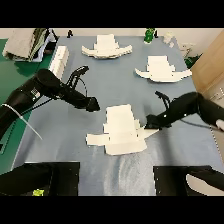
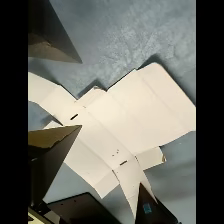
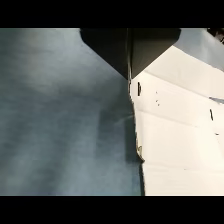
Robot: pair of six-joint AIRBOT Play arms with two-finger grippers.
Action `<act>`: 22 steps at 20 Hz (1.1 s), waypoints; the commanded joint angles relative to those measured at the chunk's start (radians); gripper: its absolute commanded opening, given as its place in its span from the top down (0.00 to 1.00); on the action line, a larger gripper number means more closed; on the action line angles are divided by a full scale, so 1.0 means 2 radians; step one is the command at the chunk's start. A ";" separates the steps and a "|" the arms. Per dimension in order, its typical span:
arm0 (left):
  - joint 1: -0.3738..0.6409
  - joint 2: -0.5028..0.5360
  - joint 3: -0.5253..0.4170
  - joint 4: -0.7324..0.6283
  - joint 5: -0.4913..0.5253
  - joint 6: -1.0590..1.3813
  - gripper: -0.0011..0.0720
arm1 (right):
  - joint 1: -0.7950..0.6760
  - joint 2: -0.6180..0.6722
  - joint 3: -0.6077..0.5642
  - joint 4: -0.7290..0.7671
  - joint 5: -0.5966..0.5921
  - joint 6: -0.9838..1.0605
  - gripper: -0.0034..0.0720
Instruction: Fold the box.
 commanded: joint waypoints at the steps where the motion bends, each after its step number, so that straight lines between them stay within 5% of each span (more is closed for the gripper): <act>1: 0.032 0.000 0.000 0.001 -0.041 0.026 0.19 | 0.068 0.119 -0.108 -0.004 0.118 0.059 0.95; 7: 0.028 -0.018 -0.018 0.009 -0.014 0.041 0.19 | 0.091 0.137 -0.125 -0.004 0.136 0.062 0.95; 11: 0.031 -0.050 -0.051 -0.050 -0.006 0.097 0.20 | 0.091 0.145 -0.125 0.002 0.137 0.062 0.95; 15: 0.031 -0.107 -0.046 -0.113 0.003 0.148 0.19 | 0.091 0.196 -0.116 0.011 0.138 0.058 0.95; 22: 0.031 -0.135 -0.006 -0.119 0.009 0.191 0.20 | 0.091 0.225 -0.128 0.009 0.130 0.040 0.95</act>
